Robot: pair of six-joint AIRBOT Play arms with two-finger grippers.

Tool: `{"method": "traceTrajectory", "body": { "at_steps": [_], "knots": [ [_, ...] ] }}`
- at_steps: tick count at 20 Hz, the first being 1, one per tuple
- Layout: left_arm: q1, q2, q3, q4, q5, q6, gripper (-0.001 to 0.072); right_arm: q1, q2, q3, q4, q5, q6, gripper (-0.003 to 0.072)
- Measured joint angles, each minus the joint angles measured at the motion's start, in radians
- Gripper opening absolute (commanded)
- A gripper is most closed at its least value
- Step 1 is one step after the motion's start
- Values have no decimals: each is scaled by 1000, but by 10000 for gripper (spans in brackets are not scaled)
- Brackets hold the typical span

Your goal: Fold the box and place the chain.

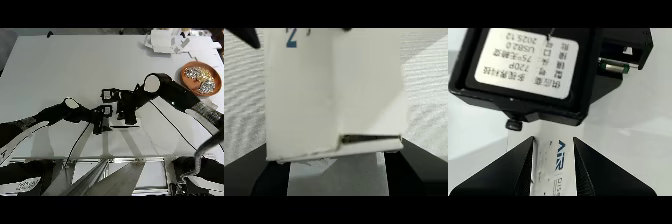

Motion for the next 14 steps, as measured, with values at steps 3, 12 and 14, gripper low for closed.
{"method": "traceTrajectory", "body": {
  "at_steps": [3,12,14],
  "knots": [
    [0,0,0,0,0,-1,205,7,20,-1,-46,-16,17,255],
    [0,0,0,0,0,-1,205,34,102,-120,-66,-136,60,255],
    [0,0,0,0,2,-1,205,44,108,-136,-69,-161,60,226]
  ]
}}
